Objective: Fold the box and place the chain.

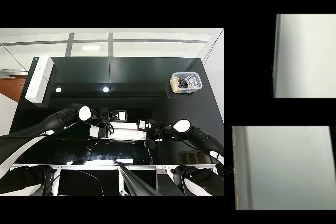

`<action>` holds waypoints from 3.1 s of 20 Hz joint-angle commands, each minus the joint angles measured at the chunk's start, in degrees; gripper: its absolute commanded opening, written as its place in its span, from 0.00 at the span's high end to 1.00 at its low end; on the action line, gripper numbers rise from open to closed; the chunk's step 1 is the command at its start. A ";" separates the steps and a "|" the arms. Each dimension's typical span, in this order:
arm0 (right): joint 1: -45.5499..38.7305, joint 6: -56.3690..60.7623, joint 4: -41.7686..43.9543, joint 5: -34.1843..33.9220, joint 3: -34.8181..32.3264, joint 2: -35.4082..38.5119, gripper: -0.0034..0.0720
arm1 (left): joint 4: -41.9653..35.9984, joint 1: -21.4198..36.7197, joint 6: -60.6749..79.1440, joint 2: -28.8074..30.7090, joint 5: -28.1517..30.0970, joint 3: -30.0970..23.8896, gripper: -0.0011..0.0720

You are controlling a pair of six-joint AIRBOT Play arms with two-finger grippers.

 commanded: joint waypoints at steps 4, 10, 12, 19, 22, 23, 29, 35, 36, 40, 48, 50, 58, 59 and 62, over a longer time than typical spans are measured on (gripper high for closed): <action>-0.04 -1.66 1.16 -0.20 -0.04 -0.11 0.02 | -0.02 0.02 -0.04 -0.04 0.61 0.02 0.94; -0.04 -1.64 0.70 0.52 -0.04 -0.11 0.32 | -0.02 0.02 -0.04 -0.04 1.16 0.02 0.94; -0.04 -1.62 0.13 0.46 -0.04 -0.11 0.32 | -0.04 0.02 -0.04 -0.04 1.14 0.02 0.94; -0.04 -1.62 0.15 0.46 -0.04 -0.11 0.32 | 0.07 0.11 -0.07 2.21 1.07 0.02 0.49; -0.04 -1.62 0.15 0.48 -0.04 -0.11 0.32 | 0.33 1.09 -0.72 5.49 0.90 0.02 0.23; -0.04 -1.62 0.15 0.46 -0.04 -0.11 0.32 | 0.42 1.60 -1.07 6.99 0.79 0.02 0.20; -0.04 -1.62 0.17 0.46 -0.04 -0.11 0.32 | 7.37 7.26 -15.65 15.54 -13.55 0.02 0.20; -0.04 -1.62 0.20 0.46 -0.04 -0.11 0.32 | -3.02 9.20 -27.52 15.28 -34.18 -2.16 0.94; -0.04 -1.62 0.20 0.46 -0.04 -0.11 0.32 | -8.57 8.39 -27.43 15.32 -32.94 -3.78 0.95; -0.04 -1.60 0.20 0.48 -0.02 -0.11 0.32 | -21.38 6.84 -27.30 15.32 -10.91 -7.43 0.94; -0.04 -1.60 0.20 0.46 -0.02 -0.11 0.32 | -28.00 5.64 -25.86 9.84 16.00 -8.48 0.94; -0.04 -1.60 0.20 0.46 -0.02 -0.11 0.32 | -26.49 3.54 -22.99 7.58 15.98 -8.48 0.94; -0.04 -1.60 0.20 0.44 -0.02 -0.11 0.32 | -19.26 0.33 -22.49 4.22 12.28 -8.28 0.94; -0.04 -1.60 0.20 0.44 -0.04 -0.11 0.32 | -19.28 0.52 -22.49 4.50 12.90 -8.15 0.94; -0.04 -1.60 0.17 0.44 -0.02 -0.11 0.32 | -16.33 2.36 -22.53 6.97 11.82 -7.85 0.94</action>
